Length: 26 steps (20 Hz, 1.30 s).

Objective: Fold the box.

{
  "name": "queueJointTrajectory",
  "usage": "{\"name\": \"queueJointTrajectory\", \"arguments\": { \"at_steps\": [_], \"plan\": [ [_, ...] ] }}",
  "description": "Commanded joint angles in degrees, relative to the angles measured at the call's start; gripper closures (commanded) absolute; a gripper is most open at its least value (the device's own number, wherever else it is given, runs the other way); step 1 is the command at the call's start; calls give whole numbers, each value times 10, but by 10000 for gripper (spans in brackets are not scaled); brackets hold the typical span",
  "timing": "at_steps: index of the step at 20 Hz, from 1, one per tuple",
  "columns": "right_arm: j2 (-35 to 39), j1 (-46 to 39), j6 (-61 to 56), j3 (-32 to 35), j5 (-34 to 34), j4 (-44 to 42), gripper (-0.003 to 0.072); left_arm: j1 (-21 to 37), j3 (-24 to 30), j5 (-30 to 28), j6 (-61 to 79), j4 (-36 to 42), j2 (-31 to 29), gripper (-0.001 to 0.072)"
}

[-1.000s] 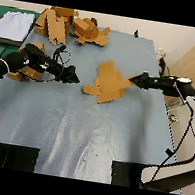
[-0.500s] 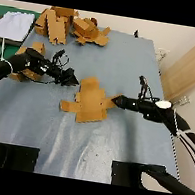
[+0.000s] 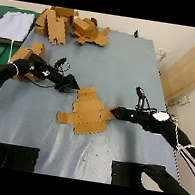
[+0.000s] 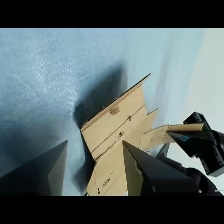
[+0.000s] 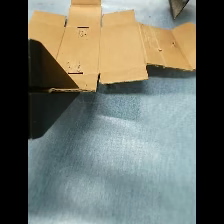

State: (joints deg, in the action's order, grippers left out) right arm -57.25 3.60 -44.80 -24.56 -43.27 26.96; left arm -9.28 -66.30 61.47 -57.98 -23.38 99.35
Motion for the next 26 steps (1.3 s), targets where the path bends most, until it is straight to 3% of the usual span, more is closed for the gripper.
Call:
{"name": "queueJointTrajectory", "arguments": {
  "at_steps": [1,5,10,16,21,22,23,26],
  "plan": [
    [4,1,34,3,3,-38,687,0,0,37,-1,-9,16,190],
    [9,1,104,2,2,-128,686,-8,0,50,-1,-8,24,190],
    [9,1,104,2,-12,-127,686,-33,0,50,16,-1,24,189],
    [9,1,103,3,-12,-127,686,-37,-7,50,99,101,24,191],
    [9,1,103,3,-12,-127,686,-37,-7,50,156,120,24,192],
    [9,1,103,3,-12,-127,686,-37,-7,50,166,120,24,292],
    [9,1,103,3,-12,-126,686,-37,-7,51,183,120,24,459],
    [9,1,103,3,-12,-127,686,-37,-7,56,229,121,24,476]
  ]
}}
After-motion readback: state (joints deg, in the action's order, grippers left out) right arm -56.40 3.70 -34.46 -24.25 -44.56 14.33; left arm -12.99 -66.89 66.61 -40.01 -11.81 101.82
